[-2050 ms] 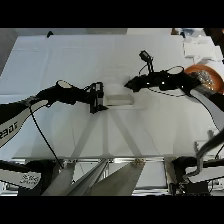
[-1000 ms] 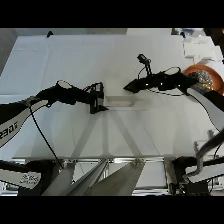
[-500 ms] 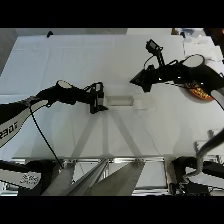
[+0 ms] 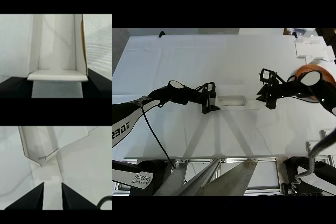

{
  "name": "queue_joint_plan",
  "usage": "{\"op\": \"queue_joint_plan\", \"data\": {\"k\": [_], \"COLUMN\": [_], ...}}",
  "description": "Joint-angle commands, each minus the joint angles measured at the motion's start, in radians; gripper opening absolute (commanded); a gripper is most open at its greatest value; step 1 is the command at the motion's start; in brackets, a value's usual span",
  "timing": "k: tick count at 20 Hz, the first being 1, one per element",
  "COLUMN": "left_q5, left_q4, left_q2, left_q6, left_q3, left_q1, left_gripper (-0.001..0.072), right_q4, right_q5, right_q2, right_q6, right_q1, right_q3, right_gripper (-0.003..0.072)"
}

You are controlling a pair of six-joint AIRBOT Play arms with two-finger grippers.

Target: Fold the box and place the chain.

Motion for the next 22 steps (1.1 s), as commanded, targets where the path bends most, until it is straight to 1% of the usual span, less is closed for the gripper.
{"op": "queue_joint_plan", "data": {"k": [1,3,4,5,7,10,14,15,17,22], "left_q5": [0.0,0.0,0.0,0.0,0.0,0.0,0.0,0.0,0.0,0.0], "left_q4": [0.0,0.0,0.0,0.0,0.0,0.0,0.0,0.0,0.0,0.0], "left_q2": [0.0,0.0,0.0,0.0,0.0,0.0,0.0,0.0,0.0,0.0], "left_q6": [0.0,0.0,0.0,0.0,0.0,0.0,0.0,0.0,0.0,0.0], "left_q3": [0.0,0.0,0.0,0.0,0.0,0.0,0.0,0.0,0.0,0.0], "left_q1": [0.0,0.0,0.0,0.0,0.0,0.0,0.0,0.0,0.0,0.0], "left_gripper": [0.0215,0.0215,0.0215,0.0215,0.0215,0.0215,0.0215,0.0215,0.0215,0.0215], "right_q4": [0.011,0.017,0.016,0.018,0.042,0.128,0.143,0.149,0.149,0.186], "right_q5": [-0.099,-0.106,-0.121,-0.14,-0.17,-0.193,-0.283,-0.282,-0.274,-0.274], "right_q2": [0.001,-0.029,-0.052,-0.078,-0.121,-0.172,-0.186,-0.186,-0.186,-0.186], "right_q6": [-0.074,-0.104,-0.104,-0.105,-0.124,-0.171,-0.172,-0.172,-0.172,-0.204], "right_q1": [0.033,0.058,0.067,0.077,0.098,0.129,0.159,0.159,0.159,0.159], "right_q3": [-0.049,-0.049,-0.049,-0.049,-0.049,-0.049,-0.049,-0.049,-0.049,-0.049], "right_gripper": [0.0247,0.0261,0.0291,0.0304,0.0305,0.0303,0.0294,0.0283,0.0231,0.022]}}
